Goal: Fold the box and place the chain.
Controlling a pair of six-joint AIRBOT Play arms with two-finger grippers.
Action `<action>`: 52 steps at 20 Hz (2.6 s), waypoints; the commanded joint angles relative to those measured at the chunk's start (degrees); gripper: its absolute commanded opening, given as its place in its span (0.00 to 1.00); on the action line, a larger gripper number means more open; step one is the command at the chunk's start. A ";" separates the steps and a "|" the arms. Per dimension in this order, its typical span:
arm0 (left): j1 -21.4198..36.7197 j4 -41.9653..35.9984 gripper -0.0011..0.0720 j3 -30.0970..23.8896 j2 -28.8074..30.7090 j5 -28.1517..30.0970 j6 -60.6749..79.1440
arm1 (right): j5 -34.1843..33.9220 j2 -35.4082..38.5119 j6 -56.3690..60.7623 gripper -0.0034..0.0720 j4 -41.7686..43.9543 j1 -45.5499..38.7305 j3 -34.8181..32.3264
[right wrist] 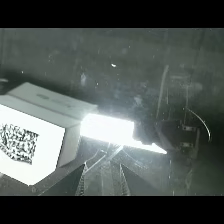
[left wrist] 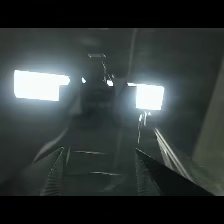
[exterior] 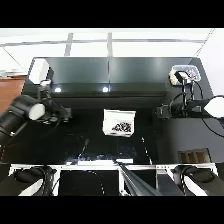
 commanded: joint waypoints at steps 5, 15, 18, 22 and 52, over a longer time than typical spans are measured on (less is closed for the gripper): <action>18.29 -39.80 0.72 -3.50 -5.35 -7.32 66.90 | -0.61 0.04 0.24 0.40 0.04 0.00 0.00; 2.67 -43.41 1.00 -2.95 -17.11 2.12 107.06 | -1.55 0.04 0.24 0.40 0.00 0.00 0.02; -1.31 -51.93 1.00 -2.95 -17.14 9.94 120.50 | -2.32 0.04 0.28 0.40 0.02 0.00 0.00; -4.48 -56.61 0.99 -2.93 -18.69 18.32 136.10 | -2.36 0.04 0.28 0.40 0.02 0.00 0.00; -6.54 -65.44 0.99 -2.89 -24.09 14.99 137.59 | -3.45 0.04 0.87 0.40 0.07 0.00 0.02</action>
